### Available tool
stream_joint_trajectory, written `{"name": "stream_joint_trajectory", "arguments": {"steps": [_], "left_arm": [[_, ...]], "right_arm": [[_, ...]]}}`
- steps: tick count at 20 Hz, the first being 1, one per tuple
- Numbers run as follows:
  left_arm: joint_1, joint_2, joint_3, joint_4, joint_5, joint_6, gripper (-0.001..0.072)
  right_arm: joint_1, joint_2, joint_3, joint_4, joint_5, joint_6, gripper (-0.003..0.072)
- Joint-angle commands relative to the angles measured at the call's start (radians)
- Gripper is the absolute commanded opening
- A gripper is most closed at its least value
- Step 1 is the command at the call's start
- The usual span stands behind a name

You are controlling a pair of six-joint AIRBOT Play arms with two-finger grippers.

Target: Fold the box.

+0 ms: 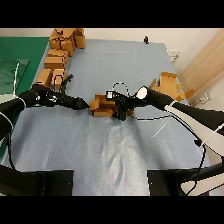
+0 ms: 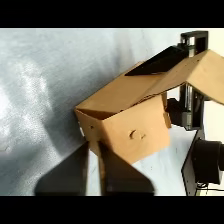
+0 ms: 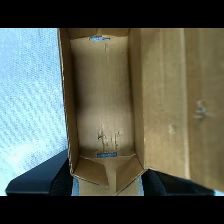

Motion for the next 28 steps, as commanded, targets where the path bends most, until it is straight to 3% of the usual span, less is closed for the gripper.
{"name": "stream_joint_trajectory", "arguments": {"steps": [1,3,14,16,21,28], "left_arm": [[0.0,0.0,0.0,-0.037,-0.016,0.065,0.0222],[0.001,0.0,0.0,-0.05,-0.016,0.07,0.0257],[0.0,-0.001,0.0,-0.13,-0.073,0.15,0.0259],[-0.001,-0.001,0.0,-0.129,-0.074,0.133,0.0532],[-0.032,-0.001,0.0,-0.042,-0.008,0.024,0.0527],[-0.114,0.0,0.063,-0.049,0.031,-0.104,0.0527]], "right_arm": [[-0.001,0.0,0.0,0.0,0.0,0.0,0.0512],[-0.001,0.0,0.0,0.0,0.0,0.0,0.0511],[-0.001,0.0,0.0,0.0,0.0,0.0,0.0511],[0.0,0.0,0.0,0.0,0.0,0.0,0.0511],[0.0,0.0,0.0,0.0,0.0,0.0,0.0511],[0.0,0.0,0.0,0.0,0.0,0.0,0.051]]}}
